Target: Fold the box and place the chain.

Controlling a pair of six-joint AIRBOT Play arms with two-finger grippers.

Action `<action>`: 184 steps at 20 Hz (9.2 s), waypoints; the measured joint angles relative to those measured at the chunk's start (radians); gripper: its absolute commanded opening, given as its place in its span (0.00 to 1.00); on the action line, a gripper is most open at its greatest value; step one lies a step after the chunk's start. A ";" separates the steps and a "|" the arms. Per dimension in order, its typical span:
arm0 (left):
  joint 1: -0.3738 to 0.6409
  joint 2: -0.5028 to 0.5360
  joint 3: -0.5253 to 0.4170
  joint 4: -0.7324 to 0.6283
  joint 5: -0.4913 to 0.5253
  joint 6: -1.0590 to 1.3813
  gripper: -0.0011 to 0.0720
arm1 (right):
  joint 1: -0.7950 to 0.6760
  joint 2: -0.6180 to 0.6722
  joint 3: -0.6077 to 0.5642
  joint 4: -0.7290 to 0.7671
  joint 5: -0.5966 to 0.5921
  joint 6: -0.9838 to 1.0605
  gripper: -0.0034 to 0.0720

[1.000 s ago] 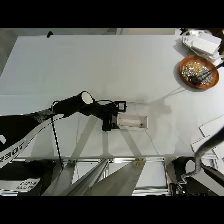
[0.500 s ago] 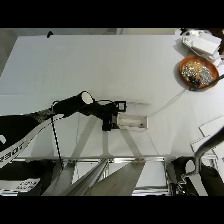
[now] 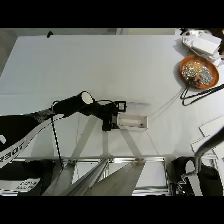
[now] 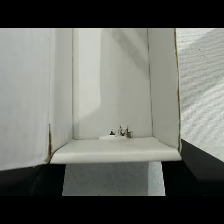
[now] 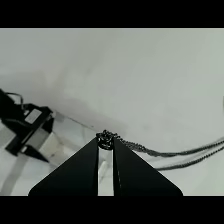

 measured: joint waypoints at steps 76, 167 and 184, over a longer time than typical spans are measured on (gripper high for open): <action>0.000 0.000 0.000 0.000 0.000 0.000 0.20 | 0.138 -0.964 -0.452 -0.523 -0.727 0.287 0.34; 0.000 0.000 0.000 0.000 -0.003 0.000 0.20 | 0.376 -0.518 -0.665 -0.672 -0.717 0.069 0.53; 0.000 0.000 0.000 0.000 -0.003 0.000 0.20 | 0.362 -1.085 -0.277 -0.824 -0.707 0.209 0.45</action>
